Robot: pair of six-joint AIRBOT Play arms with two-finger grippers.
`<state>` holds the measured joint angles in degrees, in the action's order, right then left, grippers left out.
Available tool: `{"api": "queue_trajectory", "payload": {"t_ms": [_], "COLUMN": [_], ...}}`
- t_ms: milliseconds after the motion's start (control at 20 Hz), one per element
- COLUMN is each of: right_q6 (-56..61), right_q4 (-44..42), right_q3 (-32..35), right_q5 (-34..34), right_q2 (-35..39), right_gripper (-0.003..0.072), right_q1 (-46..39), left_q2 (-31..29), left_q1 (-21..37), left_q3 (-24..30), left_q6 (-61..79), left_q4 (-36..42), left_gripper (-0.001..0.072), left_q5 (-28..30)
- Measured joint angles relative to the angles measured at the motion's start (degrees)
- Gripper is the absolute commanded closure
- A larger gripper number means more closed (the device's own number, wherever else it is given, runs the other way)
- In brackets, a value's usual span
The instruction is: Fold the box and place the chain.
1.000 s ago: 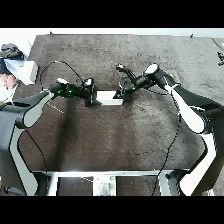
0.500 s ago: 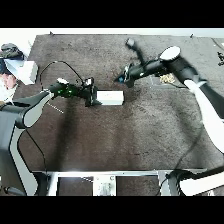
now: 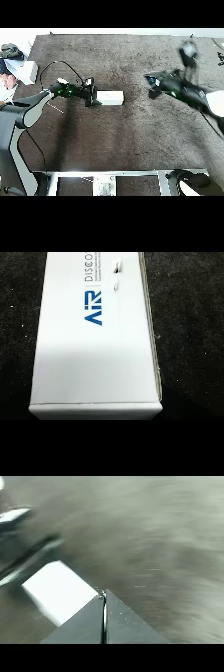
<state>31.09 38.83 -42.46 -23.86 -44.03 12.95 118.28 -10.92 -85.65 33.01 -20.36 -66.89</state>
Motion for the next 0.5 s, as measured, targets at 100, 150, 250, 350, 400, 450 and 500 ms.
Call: {"api": "queue_trajectory", "payload": {"t_ms": [100, 150, 250, 350, 400, 450, 500], "right_q6": [0.0, 0.0, 0.0, 0.0, 0.0, 0.0, 0.0], "right_q4": [1.7, 2.3, 3.5, 4.9, 5.7, 6.1, 6.6], "right_q3": [9.7, 13.7, 19.9, 23.8, 25.2, 26.2, 26.9], "right_q5": [7.3, 10.5, 13.5, 15.7, 16.1, 16.9, 17.6], "right_q2": [9.0, 13.1, 19.0, 22.8, 23.8, 24.7, 25.2], "right_gripper": [0.0673, 0.0673, 0.0672, 0.0671, 0.0671, 0.0671, 0.0671], "right_q1": [0.1, 0.1, 0.1, 0.0, 0.0, 0.0, 0.0], "left_q2": [0.0, 0.0, 0.0, 0.0, 0.0, 0.0, 0.0], "left_q1": [0.0, 0.0, 0.0, 0.0, 0.0, 0.0, 0.0], "left_q3": [0.0, 0.0, 0.0, 0.0, 0.0, 0.0, 0.0], "left_q6": [0.0, 0.0, 0.0, 0.0, 0.0, 0.0, 0.0], "left_q4": [0.0, 0.0, 0.1, 0.1, 0.1, 0.2, 0.2], "left_gripper": [0.0437, 0.0437, 0.0437, 0.0437, 0.0437, 0.0438, 0.0439], "left_q5": [0.0, 0.0, 0.0, 0.0, -0.1, -0.1, -0.2]}}
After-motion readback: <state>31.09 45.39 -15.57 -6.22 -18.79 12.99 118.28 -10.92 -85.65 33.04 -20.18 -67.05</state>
